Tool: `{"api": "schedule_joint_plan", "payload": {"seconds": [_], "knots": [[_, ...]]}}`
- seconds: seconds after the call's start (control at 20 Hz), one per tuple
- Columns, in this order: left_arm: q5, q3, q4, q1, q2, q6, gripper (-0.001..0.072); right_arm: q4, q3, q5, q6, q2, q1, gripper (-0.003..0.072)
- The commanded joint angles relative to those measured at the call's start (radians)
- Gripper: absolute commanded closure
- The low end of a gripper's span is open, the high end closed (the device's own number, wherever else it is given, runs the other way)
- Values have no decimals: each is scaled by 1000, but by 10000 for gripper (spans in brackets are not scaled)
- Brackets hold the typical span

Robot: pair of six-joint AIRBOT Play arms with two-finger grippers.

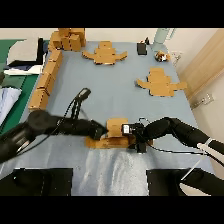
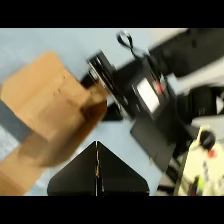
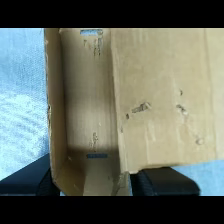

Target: Fold the box.

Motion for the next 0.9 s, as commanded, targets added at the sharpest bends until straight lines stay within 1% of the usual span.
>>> {"api": "schedule_joint_plan", "payload": {"seconds": [0.0,0.05,0.1,0.2,0.35,0.4,0.5,0.55,0.65,0.75,0.85], "knots": [[-89,-88,211,-77,201,11,496,0,0,0,0,-1,1,289],[-98,-95,271,-100,225,11,152,0,0,0,0,-1,1,289],[-101,-97,318,-116,237,11,96,0,0,0,0,-1,1,289],[-101,-97,385,-135,233,72,95,0,0,0,0,-1,1,289],[-100,-97,466,-140,185,246,94,0,0,0,0,-1,1,289],[-95,-100,468,-132,163,315,94,0,0,0,0,-1,1,289],[-60,-116,461,-82,115,455,94,1,0,0,0,-1,1,289],[-35,-122,446,-55,82,512,94,0,0,1,0,-1,0,289],[19,-125,369,-11,-6,641,94,-2,0,0,0,-1,0,288],[97,-125,241,-9,-93,756,93,-2,0,0,0,-1,0,289],[129,-125,103,-21,-160,887,94,-2,0,0,0,-1,0,289]]}}
